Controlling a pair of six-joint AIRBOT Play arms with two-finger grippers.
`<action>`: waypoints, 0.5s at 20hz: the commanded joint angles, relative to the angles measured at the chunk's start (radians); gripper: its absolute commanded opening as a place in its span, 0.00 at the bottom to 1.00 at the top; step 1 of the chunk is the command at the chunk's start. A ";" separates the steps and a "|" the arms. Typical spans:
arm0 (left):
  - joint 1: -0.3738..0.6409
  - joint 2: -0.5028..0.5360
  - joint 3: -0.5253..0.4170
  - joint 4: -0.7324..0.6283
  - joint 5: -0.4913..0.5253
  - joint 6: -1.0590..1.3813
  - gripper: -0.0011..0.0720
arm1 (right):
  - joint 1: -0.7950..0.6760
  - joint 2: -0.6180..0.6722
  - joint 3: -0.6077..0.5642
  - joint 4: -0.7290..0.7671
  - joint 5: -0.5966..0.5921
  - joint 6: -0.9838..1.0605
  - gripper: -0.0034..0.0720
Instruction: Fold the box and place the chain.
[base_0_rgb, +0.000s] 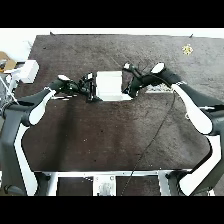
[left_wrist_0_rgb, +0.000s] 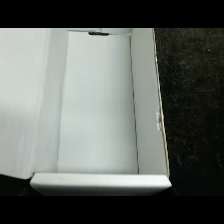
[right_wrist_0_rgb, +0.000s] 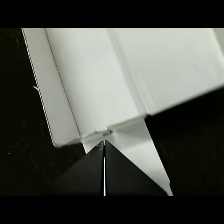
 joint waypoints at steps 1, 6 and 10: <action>0.000 0.000 0.000 0.000 0.000 0.000 0.48 | -0.057 0.085 0.001 -0.087 0.044 0.414 0.05; 0.000 0.000 0.000 0.000 0.000 0.000 0.48 | -0.179 0.129 -0.006 -0.045 0.140 0.636 0.05; 0.000 0.000 0.000 0.000 0.000 0.000 0.48 | -0.213 0.101 -0.069 -0.044 0.085 0.734 0.05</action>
